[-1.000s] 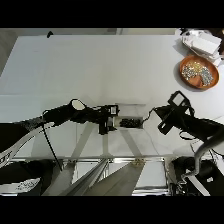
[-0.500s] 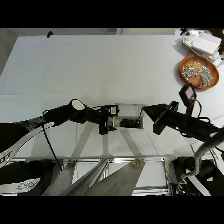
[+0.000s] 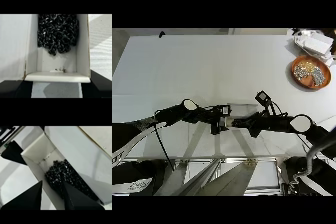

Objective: Fold the box and place the chain.

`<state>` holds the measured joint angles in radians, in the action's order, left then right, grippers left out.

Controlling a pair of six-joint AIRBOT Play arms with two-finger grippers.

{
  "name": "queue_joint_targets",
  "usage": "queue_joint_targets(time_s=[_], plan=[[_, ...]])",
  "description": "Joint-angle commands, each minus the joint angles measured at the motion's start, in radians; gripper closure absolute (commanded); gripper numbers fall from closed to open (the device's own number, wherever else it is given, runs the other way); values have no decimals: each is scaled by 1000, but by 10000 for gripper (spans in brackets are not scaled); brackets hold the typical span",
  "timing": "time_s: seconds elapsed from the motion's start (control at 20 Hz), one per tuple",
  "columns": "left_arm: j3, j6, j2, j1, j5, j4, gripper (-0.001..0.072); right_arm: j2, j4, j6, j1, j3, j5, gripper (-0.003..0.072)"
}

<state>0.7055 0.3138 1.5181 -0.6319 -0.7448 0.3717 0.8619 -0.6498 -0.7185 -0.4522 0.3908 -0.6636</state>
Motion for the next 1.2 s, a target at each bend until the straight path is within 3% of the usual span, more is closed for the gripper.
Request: queue_joint_targets(time_s=[0.0,0.25,0.4,0.45,0.6,0.75,0.85,1.15], plan=[[0,0,-1,1,0,0,233,-15,3,-10,-11,57,-17,392],[0,0,-1,1,0,0,233,-74,-100,-6,100,262,-84,401],[0,0,-1,1,0,0,233,-65,-170,24,179,313,-19,553],[0,0,-1,1,0,0,233,-45,-196,39,196,313,-11,588],[0,0,-1,1,0,0,233,99,-229,102,212,313,-48,589],[0,0,-1,1,0,0,233,235,-205,204,212,313,-180,545],[0,0,-1,1,0,0,233,243,-206,205,212,313,-262,385],[0,0,-1,1,0,0,233,163,-176,283,151,312,-371,368]])
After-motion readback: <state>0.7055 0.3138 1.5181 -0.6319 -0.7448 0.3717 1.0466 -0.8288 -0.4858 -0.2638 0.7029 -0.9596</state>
